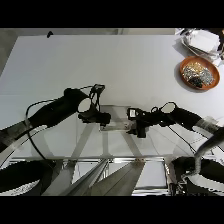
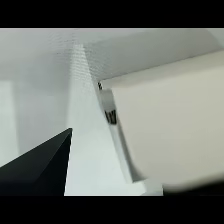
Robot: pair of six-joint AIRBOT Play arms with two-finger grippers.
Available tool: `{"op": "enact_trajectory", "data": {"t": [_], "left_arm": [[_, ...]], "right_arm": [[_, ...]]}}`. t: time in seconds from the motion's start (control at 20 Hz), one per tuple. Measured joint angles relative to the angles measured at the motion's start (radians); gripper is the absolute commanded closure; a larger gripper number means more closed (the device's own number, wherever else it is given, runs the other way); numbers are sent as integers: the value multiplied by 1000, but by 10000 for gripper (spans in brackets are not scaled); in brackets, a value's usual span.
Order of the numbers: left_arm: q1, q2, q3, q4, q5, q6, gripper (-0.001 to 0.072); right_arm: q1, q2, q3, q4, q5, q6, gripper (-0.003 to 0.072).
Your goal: Fold the box and place the chain.
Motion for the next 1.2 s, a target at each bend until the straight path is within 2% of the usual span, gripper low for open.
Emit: {"op": "enact_trajectory", "data": {"t": [0.25,0.35,0.5,0.6,0.7,0.85,1.0,1.2], "left_arm": [[99,179,-56,-14,-32,350,133],[162,276,-129,-28,31,549,131],[274,391,-281,-107,201,902,126],[338,419,-373,-203,292,1226,5],[384,409,-431,-307,293,1603,5],[417,343,-472,-499,211,2039,3],[432,266,-486,-698,203,2249,3],[439,180,-492,-826,214,2374,3]], "right_arm": [[0,0,0,0,0,0,307],[0,0,0,0,0,0,307],[0,0,0,0,0,0,307],[0,0,0,0,0,0,307],[0,0,0,0,0,0,307],[0,0,0,0,0,0,307],[0,0,0,0,0,0,307],[0,0,0,0,0,0,307]]}}
